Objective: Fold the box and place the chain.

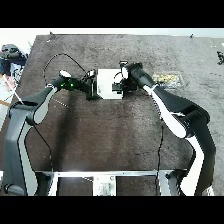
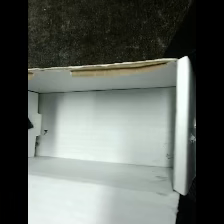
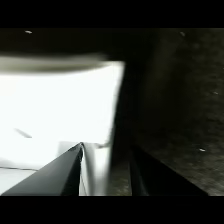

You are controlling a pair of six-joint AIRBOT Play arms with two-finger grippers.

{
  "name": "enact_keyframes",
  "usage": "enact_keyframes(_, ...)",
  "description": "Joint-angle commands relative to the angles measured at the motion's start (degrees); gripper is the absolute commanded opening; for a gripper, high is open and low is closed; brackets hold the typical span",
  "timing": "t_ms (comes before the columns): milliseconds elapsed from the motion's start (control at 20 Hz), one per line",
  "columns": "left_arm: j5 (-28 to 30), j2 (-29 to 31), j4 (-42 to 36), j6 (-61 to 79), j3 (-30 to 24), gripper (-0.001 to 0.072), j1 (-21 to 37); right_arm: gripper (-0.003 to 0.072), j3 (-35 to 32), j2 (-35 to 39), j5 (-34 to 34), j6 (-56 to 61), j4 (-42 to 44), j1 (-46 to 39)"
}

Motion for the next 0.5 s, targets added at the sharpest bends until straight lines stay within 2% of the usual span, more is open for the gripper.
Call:
enact_keyframes(0, 0.0, -0.02, 0.0, 0.09, 0.0, 0.0447, 0.04, 0.0325, 3.61, -0.81, 3.23, -0.98, 1.11, -0.9)
enact_keyframes(150, 0.02, -0.02, -0.02, 0.07, 0.0, 0.0447, 0.04, 0.0325, 8.44, -2.64, 4.98, -1.4, 1.16, -0.87)
enact_keyframes(350, 0.02, -0.02, -0.02, 0.09, 0.0, 0.0447, 0.04, 0.0324, 8.87, -4.26, 5.75, -2.01, 2.01, -0.83)
enact_keyframes(450, 0.02, -0.02, -0.02, 0.07, 0.02, 0.0447, 0.04, 0.0281, 8.87, -4.48, 5.62, -2.03, 2.01, -0.83)
